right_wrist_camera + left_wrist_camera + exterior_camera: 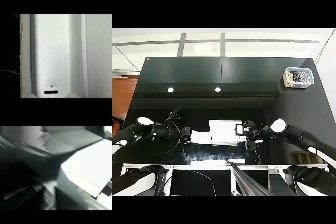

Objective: Fold the box and place the chain.

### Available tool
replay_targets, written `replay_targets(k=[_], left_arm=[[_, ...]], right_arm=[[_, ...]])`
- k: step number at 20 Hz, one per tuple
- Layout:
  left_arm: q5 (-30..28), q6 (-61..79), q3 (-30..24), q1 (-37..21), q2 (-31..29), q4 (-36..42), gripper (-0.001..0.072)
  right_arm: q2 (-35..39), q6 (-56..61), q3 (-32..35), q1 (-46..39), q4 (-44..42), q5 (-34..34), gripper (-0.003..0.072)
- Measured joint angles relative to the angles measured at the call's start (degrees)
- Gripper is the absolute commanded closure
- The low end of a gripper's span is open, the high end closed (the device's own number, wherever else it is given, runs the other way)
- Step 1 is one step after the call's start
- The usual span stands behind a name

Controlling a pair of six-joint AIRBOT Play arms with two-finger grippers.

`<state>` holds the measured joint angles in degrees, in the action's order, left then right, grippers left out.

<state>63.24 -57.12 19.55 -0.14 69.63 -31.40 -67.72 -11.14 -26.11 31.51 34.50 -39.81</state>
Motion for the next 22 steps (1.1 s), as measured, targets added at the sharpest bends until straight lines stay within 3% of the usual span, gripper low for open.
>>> replay_targets(k=[2,3,9,17,22], left_arm=[[0.2,1.8,0.7,0.7,-1.8,0.9,0.0114],[0.3,2.7,0.9,1.0,-2.9,1.2,0.0070],[-0.2,5.1,1.6,5.5,-7.9,3.4,0.0063],[-16.6,-3.2,3.9,22.8,-9.1,3.3,0.0068],[-21.9,-19.0,7.9,31.6,-9.1,-8.2,0.0075]], right_arm=[[0.0,0.0,0.0,0.0,0.0,0.0,0.0276],[0.0,0.0,0.0,0.0,0.0,0.0,0.0275],[0.0,0.0,0.0,0.0,0.0,0.0,0.0276],[0.0,0.1,0.0,0.0,0.0,0.0,0.0275],[0.0,0.1,0.0,0.0,0.0,0.0,0.0276]])
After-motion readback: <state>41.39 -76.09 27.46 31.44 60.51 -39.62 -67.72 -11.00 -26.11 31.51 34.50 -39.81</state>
